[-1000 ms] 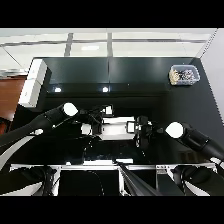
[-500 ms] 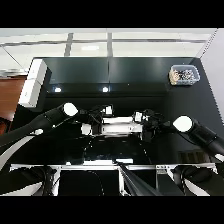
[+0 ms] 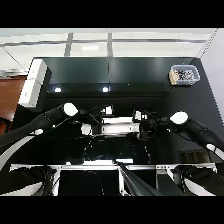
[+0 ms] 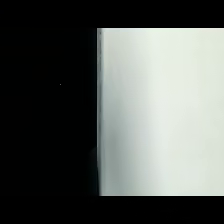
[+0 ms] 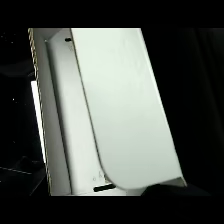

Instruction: Fold the box and place the chain.

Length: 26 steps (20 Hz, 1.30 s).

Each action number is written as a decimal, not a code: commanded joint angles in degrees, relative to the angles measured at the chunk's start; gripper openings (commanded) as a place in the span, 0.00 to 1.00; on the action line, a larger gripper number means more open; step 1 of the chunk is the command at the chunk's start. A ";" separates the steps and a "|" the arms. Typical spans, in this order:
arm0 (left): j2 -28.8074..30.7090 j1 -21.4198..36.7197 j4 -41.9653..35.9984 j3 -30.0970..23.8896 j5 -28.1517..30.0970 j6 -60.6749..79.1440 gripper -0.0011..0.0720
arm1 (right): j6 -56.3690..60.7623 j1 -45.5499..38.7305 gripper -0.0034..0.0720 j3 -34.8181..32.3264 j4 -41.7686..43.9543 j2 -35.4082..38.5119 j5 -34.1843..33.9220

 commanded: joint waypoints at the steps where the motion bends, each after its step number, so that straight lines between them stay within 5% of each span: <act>1: 0.00 -0.04 0.00 -0.02 0.00 -0.02 0.05 | -3.28 -0.46 0.98 0.04 1.79 -3.80 1.66; 9: 0.00 -0.04 0.00 -0.02 0.00 -0.02 0.05 | 3.43 0.55 0.98 3.69 -4.98 -8.00 1.51; 10: 0.00 -0.04 0.00 -0.02 0.00 -0.02 0.05 | 3.61 0.61 0.93 3.76 -5.49 -8.07 1.62; 11: 0.00 -0.04 0.00 -0.02 0.00 -0.02 0.05 | 3.93 0.87 0.68 3.82 -5.95 -8.13 1.60; 12: 0.00 -0.04 0.00 -0.02 -0.02 -0.02 0.05 | 4.07 0.98 0.66 3.96 -6.34 -8.28 1.75; 18: 0.00 -0.04 0.00 -0.02 0.00 -0.02 0.05 | 4.85 1.36 0.69 4.52 -7.80 -8.85 2.62; 19: 0.00 -0.04 0.00 -0.02 0.00 -0.02 0.05 | 4.90 1.36 0.88 4.52 -7.78 -8.85 2.60; 20: 0.00 -0.04 0.00 -0.02 0.00 -0.02 0.05 | 4.94 1.36 0.97 4.52 -7.76 -8.85 2.60; 26: 0.00 -0.04 0.00 -0.02 0.00 -0.02 0.05 | 5.14 1.38 0.97 4.55 -7.80 -8.87 2.32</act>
